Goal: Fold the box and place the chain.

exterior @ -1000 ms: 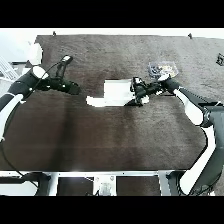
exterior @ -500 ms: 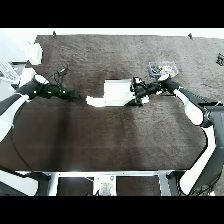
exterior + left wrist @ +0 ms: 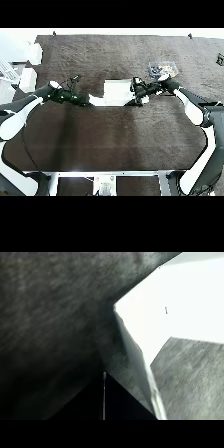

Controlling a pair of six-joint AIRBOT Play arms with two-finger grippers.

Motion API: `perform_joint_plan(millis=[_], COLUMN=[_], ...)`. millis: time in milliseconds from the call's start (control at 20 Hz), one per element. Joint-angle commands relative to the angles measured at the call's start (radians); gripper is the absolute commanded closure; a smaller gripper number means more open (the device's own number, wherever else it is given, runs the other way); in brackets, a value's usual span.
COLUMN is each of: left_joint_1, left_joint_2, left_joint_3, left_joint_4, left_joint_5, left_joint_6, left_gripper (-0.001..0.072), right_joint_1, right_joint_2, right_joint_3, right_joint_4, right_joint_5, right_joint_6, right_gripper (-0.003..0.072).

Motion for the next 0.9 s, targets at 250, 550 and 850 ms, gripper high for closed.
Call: perform_joint_plan(millis=[250,550,850], left_joint_1=[-0.053,-0.053,-0.066], left_joint_2=[-0.005,-0.005,-0.005], left_joint_3=[0.109,0.156,0.155], left_joint_4=[-0.095,-0.095,-0.095], left_joint_5=[-0.004,-0.035,-0.046], left_joint_6=[0.087,0.103,0.120], left_gripper=[0.0685,0.0410,0.0410], right_joint_1=[0.001,0.001,0.001], right_joint_2=[0.000,0.000,0.000], right_joint_3=[0.000,0.000,0.000], right_joint_4=[0.000,0.000,0.000], right_joint_5=[0.000,0.000,0.000], right_joint_6=[0.000,0.000,0.000], right_gripper=[0.0147,0.0147,0.0147])
